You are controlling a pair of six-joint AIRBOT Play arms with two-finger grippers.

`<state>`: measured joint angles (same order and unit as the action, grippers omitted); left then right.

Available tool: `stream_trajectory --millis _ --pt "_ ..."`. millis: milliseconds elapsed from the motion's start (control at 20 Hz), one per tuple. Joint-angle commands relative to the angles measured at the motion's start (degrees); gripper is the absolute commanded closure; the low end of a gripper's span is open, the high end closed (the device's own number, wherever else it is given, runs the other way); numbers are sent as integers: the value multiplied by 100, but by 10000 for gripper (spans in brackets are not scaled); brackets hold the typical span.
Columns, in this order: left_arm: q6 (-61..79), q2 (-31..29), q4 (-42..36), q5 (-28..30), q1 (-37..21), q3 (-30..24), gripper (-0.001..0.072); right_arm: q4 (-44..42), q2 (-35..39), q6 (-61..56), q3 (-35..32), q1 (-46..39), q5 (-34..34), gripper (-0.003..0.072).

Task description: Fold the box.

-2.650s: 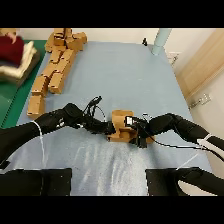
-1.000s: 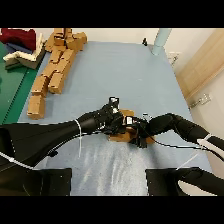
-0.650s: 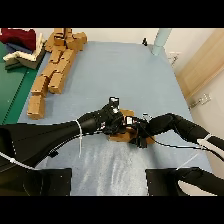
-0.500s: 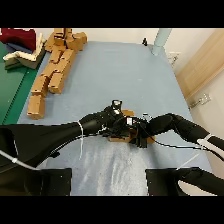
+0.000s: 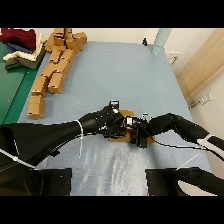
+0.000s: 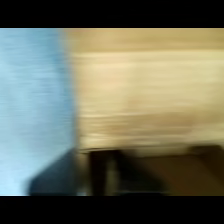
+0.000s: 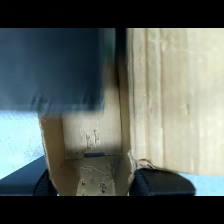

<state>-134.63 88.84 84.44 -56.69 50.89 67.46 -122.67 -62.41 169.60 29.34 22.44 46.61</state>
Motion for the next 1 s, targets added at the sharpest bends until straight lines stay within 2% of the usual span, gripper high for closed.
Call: stream_trajectory --millis 0,250,300,350,550,750,950 --pt "4 -2 -81 181 9 9 694 -7 -2 -7 -2 7 -4 178" --pt "15 -2 -92 175 9 9 674 -7 -2 -4 -2 7 -2 177" --pt "7 -2 -120 166 11 9 356 -7 -2 -4 -2 7 -4 177" --pt "-28 -2 -166 162 9 9 127 -7 -2 -4 -2 7 -4 177" --pt "-26 -37 -234 72 -31 28 117 -7 -2 -7 -2 7 -2 177" --pt "269 -236 -562 -310 -428 201 116 -7 -2 -4 -2 7 -2 177" --pt "1235 -393 -1738 -636 -1174 223 116 -7 -2 -4 -2 7 -4 177"
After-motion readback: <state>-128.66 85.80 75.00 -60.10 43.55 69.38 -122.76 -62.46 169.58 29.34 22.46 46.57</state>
